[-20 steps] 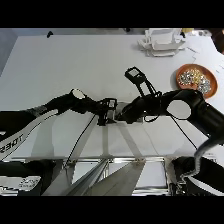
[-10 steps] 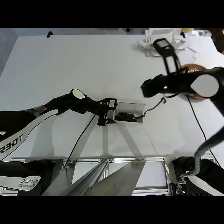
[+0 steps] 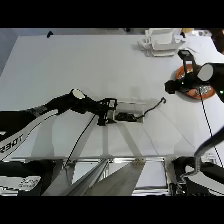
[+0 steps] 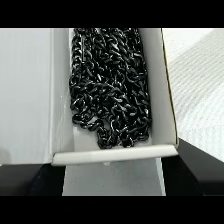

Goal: Fold the box and place the chain.

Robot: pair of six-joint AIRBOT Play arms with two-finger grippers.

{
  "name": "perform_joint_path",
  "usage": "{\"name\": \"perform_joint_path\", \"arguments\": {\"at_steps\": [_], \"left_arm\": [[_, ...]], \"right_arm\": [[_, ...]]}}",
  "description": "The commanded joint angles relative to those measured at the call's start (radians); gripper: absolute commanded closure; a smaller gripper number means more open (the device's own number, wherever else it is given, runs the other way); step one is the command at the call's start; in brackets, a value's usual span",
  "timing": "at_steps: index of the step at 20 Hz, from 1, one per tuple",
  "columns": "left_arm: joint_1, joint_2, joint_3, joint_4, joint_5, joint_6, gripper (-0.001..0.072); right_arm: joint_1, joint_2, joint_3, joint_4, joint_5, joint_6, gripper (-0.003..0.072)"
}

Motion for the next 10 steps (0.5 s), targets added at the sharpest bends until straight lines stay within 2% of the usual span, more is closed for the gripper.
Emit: {"name": "perform_joint_path", "arguments": {"at_steps": [1,10], "left_arm": [[0.001,0.000,0.000,0.000,0.000,0.000,0.0501],[0.001,0.000,0.000,0.000,0.000,0.000,0.0501]], "right_arm": [[-0.018,-0.103,-0.008,-0.019,-0.003,-0.013,0.0273],[-0.018,-0.243,-0.008,-0.014,-0.030,-0.053,0.0273]]}}
